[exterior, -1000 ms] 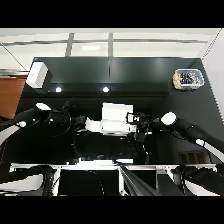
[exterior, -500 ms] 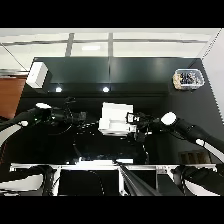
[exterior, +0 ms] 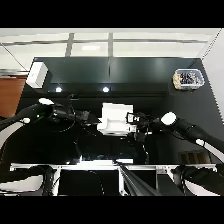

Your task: Fold the box and place the chain.

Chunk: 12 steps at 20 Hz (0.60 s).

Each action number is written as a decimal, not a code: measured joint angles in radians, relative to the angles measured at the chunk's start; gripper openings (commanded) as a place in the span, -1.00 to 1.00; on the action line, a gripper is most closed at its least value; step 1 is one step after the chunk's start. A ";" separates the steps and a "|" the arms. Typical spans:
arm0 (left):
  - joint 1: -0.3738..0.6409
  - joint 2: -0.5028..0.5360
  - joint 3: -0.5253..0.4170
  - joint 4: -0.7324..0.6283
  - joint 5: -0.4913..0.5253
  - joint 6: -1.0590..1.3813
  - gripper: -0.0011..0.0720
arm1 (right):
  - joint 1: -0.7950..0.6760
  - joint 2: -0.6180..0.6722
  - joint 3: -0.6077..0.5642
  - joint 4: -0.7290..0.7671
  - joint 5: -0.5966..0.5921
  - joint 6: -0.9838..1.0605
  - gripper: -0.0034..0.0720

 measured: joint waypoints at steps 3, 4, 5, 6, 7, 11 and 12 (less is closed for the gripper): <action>-0.040 0.000 0.045 0.074 -0.008 -0.069 0.17 | 0.000 0.000 0.000 0.000 0.000 0.000 0.24; -0.055 0.000 0.063 0.097 -0.012 -0.089 0.17 | 0.000 0.000 0.000 0.000 0.000 0.000 0.24; -0.069 0.000 0.080 0.116 -0.013 -0.109 0.17 | 0.000 0.000 0.000 0.000 0.000 0.000 0.24; -0.082 0.000 0.098 0.141 -0.013 -0.135 0.17 | 0.000 0.000 0.000 0.000 0.000 0.000 0.24; -0.096 0.000 0.118 0.166 -0.013 -0.168 0.17 | 0.000 0.000 0.000 0.000 0.000 0.000 0.24; -0.151 0.000 0.185 0.279 -0.012 -0.315 0.17 | 0.000 0.000 0.000 0.000 0.000 0.000 0.24; -0.166 0.000 0.199 0.311 -0.011 -0.358 0.17 | 0.000 0.000 0.000 0.000 0.000 0.000 0.24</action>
